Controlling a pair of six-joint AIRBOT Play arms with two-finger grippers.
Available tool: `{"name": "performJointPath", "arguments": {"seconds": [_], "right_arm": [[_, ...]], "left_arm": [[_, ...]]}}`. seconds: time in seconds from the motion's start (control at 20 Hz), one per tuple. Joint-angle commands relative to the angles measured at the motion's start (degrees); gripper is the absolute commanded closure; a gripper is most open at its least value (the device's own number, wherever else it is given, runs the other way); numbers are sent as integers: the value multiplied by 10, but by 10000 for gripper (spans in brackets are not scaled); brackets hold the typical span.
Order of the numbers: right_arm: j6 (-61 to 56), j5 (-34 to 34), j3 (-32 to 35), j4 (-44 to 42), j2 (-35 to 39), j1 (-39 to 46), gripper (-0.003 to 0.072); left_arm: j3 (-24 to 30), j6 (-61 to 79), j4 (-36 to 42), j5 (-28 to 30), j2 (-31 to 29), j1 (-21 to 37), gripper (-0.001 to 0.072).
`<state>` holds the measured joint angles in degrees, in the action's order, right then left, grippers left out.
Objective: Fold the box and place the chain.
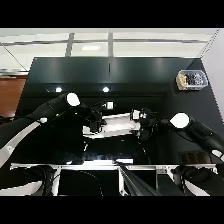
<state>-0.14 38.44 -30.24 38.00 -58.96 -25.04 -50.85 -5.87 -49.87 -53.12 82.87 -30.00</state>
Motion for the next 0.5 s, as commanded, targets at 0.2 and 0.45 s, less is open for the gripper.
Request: {"name": "performJointPath", "arguments": {"seconds": [0.2, 0.45], "right_arm": [[17, 8, -1, -16, -11, 33, -16], [34, 56, -1, -30, -11, 42, -16]], "left_arm": [[0, 1, 0, 0, 0, 0, 682], [0, 1, 0, 0, 0, 0, 682]]}}
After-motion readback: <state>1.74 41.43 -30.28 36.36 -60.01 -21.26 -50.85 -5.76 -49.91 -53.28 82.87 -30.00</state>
